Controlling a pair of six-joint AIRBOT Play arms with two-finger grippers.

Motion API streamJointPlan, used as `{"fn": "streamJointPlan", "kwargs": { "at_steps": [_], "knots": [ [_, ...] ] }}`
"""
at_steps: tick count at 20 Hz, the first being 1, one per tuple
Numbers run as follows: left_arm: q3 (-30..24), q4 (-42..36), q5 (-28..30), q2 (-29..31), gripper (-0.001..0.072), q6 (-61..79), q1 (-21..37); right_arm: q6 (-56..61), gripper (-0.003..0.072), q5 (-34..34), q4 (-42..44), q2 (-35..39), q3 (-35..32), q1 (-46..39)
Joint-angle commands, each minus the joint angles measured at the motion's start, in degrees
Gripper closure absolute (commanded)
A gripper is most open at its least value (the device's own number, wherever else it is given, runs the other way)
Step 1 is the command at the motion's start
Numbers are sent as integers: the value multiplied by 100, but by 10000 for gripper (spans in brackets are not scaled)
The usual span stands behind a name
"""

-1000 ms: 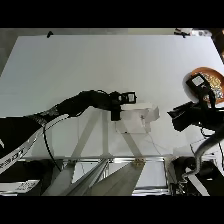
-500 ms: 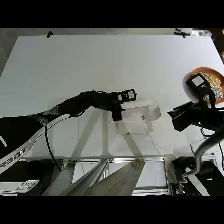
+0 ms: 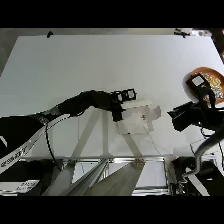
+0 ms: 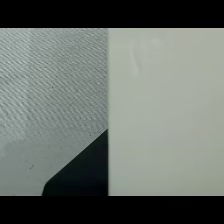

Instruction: Fold the box and place the chain.

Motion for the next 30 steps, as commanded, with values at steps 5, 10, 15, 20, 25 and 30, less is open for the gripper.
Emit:
{"fn": "streamJointPlan", "kwargs": {
  "at_steps": [5, 10, 15, 20, 25, 30],
  "knots": [
    [-2, 9, 271, 68, 601, 15, -4, 2, 406, 0, 2, 4, 0, 2],
    [-2, 26, 382, 63, 614, 20, -4, 2, 406, 0, -11, 4, 0, 2],
    [-2, 26, 361, 66, 703, 24, -2, 2, 406, 0, -17, 4, 0, 2],
    [-2, 94, 210, 96, 711, 492, -4, 2, 406, 0, -20, 4, 0, 2],
    [-2, 289, -109, 76, 711, 494, -7, 2, 406, -2, -17, 4, 0, 2],
    [-4, 286, -107, -17, 709, 492, -7, 2, 406, 0, -17, 4, 0, 2]
  ]
}}
